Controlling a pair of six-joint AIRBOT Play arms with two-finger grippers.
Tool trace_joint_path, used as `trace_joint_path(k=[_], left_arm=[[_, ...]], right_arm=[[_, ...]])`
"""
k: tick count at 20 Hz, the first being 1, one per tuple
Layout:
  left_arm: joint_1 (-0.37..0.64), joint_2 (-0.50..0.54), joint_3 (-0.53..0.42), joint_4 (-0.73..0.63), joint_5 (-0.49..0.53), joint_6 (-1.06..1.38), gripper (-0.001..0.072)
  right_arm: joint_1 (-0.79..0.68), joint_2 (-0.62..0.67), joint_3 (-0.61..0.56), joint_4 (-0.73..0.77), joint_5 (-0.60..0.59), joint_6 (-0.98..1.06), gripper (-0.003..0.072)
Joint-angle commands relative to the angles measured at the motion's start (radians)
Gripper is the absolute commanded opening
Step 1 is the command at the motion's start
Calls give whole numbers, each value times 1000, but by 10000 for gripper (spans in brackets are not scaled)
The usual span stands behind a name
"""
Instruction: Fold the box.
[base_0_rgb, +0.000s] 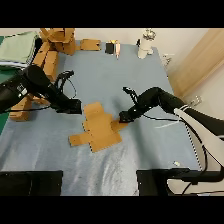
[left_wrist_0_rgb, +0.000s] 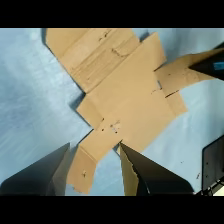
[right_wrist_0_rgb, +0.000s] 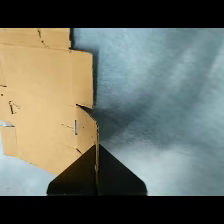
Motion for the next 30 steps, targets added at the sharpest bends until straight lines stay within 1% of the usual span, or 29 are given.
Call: trace_joint_path(k=[1,4,5,6,8,12,17,20,22,23,25,28,30], left_arm=[[73,24,-99,-42,-8,58,469],[124,43,-216,-157,39,138,473],[134,43,-248,-183,68,146,574],[134,42,-272,-197,100,150,606],[132,39,-294,-210,156,182,607],[132,8,-294,-298,221,276,607],[132,-110,-294,-462,220,424,606],[132,-177,-286,-528,219,498,606],[132,-202,-278,-578,206,570,604],[132,-209,-273,-604,189,616,576],[132,-219,-262,-632,146,690,577],[133,-227,-256,-633,67,746,577],[133,-227,-256,-633,31,765,576]], right_arm=[[49,141,-143,63,192,-20,1],[95,287,-314,62,326,64,1],[117,325,-366,61,368,85,1],[141,354,-407,61,395,93,1],[187,384,-460,58,420,105,1],[245,387,-473,51,447,122,1],[252,388,-473,47,454,125,1],[252,400,-473,41,454,114,1],[252,425,-473,37,454,115,1],[252,438,-473,35,453,115,1],[252,460,-473,29,452,115,1],[252,467,-473,27,450,116,1],[252,467,-473,21,450,116,1]])
